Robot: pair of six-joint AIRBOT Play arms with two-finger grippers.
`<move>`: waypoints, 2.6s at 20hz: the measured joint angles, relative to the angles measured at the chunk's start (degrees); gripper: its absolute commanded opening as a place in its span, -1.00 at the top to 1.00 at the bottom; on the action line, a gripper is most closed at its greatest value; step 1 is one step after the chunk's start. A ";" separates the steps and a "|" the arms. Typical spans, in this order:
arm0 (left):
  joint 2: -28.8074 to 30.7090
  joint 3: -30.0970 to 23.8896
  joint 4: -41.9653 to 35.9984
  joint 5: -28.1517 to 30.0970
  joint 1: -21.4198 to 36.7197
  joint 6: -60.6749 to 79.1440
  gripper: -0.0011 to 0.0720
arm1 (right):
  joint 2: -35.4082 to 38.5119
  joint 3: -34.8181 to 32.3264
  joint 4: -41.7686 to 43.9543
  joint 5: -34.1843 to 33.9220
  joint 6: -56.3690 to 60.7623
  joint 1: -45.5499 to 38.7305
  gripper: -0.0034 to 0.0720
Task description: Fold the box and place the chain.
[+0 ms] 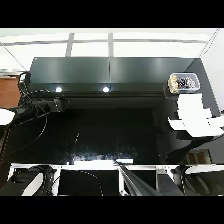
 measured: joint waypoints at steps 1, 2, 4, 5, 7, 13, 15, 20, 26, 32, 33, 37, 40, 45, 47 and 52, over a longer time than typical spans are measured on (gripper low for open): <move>0.00 0.00 -0.04 0.13 0.00 0.00 -0.97 | -0.24 0.11 -0.28 0.33 -0.31 0.35 -0.40; -0.02 0.00 -0.09 0.17 0.00 0.00 -0.97 | -0.42 0.17 -0.52 0.74 -0.44 0.63 -0.23; -0.02 0.00 -0.17 0.26 0.00 0.02 -0.97 | -0.66 0.24 -1.40 1.38 -0.46 1.01 0.40; -0.02 0.00 -0.20 0.33 0.00 0.02 -0.97 | -0.70 0.22 -1.84 1.73 -0.39 1.09 0.40; -0.02 0.00 -0.20 0.33 0.00 0.04 -0.97 | -0.26 -0.20 -2.56 2.14 -0.31 1.25 0.69; -0.02 0.00 -0.20 0.33 0.00 0.09 -0.97 | 3.76 -3.74 -3.78 2.29 -0.15 1.31 0.77; -0.02 0.00 -0.20 0.33 0.00 0.09 -0.97 | 5.84 -6.12 -3.85 2.05 -0.31 1.31 0.88; -0.02 0.00 -0.20 0.33 0.00 0.09 -0.97 | 11.82 -12.79 -1.18 0.31 -1.01 1.79 0.88; -0.02 0.00 -0.20 -0.15 0.00 0.07 -0.97 | 17.66 -17.20 5.66 -0.81 -1.68 8.44 0.88; -0.13 0.02 -1.33 -3.15 -0.17 -0.04 -0.97 | 21.24 -21.90 12.87 -2.40 -2.51 25.62 0.88; -0.13 0.00 -1.55 -3.76 -0.24 -0.04 -0.97 | 21.86 -22.38 13.92 -3.15 -2.49 29.44 0.88; -0.13 0.02 -3.28 -5.16 -0.39 -0.07 -0.97 | 25.66 -25.53 15.98 -9.51 -1.38 43.78 0.88; -0.15 0.00 -3.87 -6.36 -0.44 -0.07 -0.97 | 30.64 -31.34 16.92 -16.70 -1.27 52.72 0.88; -1.25 -0.44 -4.50 -8.20 -3.26 -0.09 -0.97 | 43.93 -49.07 27.21 -36.39 -10.88 65.40 0.89; -3.39 -0.57 -5.07 -8.52 -5.66 -0.11 -0.97 | 47.17 -54.27 29.83 -42.05 -13.16 68.91 0.88; -14.51 -0.61 -15.43 -8.94 -10.67 7.45 -0.97 | 50.03 -59.58 32.79 -47.76 -15.39 74.31 0.88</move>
